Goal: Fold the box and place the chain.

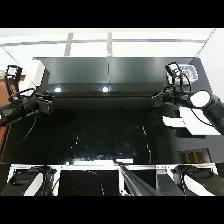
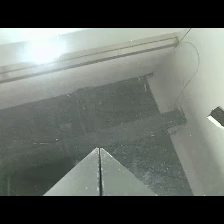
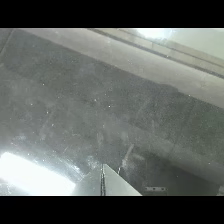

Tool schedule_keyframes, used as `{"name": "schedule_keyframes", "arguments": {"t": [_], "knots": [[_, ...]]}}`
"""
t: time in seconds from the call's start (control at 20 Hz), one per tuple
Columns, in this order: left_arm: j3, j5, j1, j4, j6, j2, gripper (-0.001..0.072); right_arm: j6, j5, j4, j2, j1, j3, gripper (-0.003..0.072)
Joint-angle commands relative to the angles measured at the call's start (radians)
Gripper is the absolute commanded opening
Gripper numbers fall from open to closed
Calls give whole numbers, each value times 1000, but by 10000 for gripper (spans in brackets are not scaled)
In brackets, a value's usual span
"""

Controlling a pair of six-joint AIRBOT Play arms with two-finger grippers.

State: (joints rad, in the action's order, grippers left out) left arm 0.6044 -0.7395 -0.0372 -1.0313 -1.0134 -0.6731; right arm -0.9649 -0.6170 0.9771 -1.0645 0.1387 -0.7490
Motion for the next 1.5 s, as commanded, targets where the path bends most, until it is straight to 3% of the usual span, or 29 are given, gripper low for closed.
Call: {"name": "schedule_keyframes", "arguments": {"t": [0.0,0.55,0.8,0.9,0.95,1.0,1.05,1.1,1.25,1.3,1.45], "knots": [[0,0,0,0,0,0,27,0,0,0,0,1,0,23],[0,0,0,0,0,0,27,-3,0,-3,0,1,0,23],[0,12,0,10,-3,0,28,-5,61,-155,0,1,0,23],[0,91,0,24,-5,-6,28,-4,113,-192,0,1,0,25],[0,122,0,41,-5,-17,32,-5,145,-192,0,1,0,173],[0,144,0,72,-11,-33,209,-5,154,-191,0,-2,0,648],[0,148,0,104,-11,-50,621,-6,146,-171,0,-10,-1,706],[0,145,0,124,-16,-68,708,-27,107,-126,0,-35,-10,705],[0,97,0,127,-16,-109,708,-393,-47,229,0,-296,-70,704],[0,81,0,127,-16,-117,708,-416,-103,317,-2,-425,-97,704],[0,56,1,128,-16,-129,708,-414,-183,372,-56,-893,-180,704]]}}
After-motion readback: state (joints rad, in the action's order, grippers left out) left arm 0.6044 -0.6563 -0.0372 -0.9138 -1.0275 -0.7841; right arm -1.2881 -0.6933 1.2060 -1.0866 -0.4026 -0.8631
